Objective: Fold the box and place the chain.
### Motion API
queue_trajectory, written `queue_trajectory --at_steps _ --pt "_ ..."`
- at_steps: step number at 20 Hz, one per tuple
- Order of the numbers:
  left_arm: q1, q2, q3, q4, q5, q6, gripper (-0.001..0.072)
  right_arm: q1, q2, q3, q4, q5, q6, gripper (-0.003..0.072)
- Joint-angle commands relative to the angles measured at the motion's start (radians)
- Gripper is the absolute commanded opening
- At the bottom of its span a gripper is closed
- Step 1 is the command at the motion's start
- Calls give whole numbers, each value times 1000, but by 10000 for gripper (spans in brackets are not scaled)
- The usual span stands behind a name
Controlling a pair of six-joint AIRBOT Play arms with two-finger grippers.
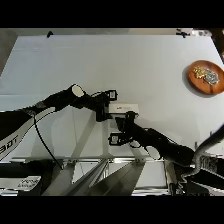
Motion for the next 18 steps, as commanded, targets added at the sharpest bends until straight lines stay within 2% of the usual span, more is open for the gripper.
queue_trajectory --at_steps 1,4,9,14,18 --pt "0 1 0 0 0 1 352 0 34 0 0 -96 -7 9" --pt "0 1 0 0 0 1 352 0 73 0 -1 -97 -2 9" --pt "0 1 0 0 0 1 352 -34 51 2 -12 -49 126 9" --pt "0 1 0 0 0 1 352 -83 -3 67 -11 113 129 9" --pt "0 1 0 0 0 1 352 -83 -37 80 -12 184 117 8"
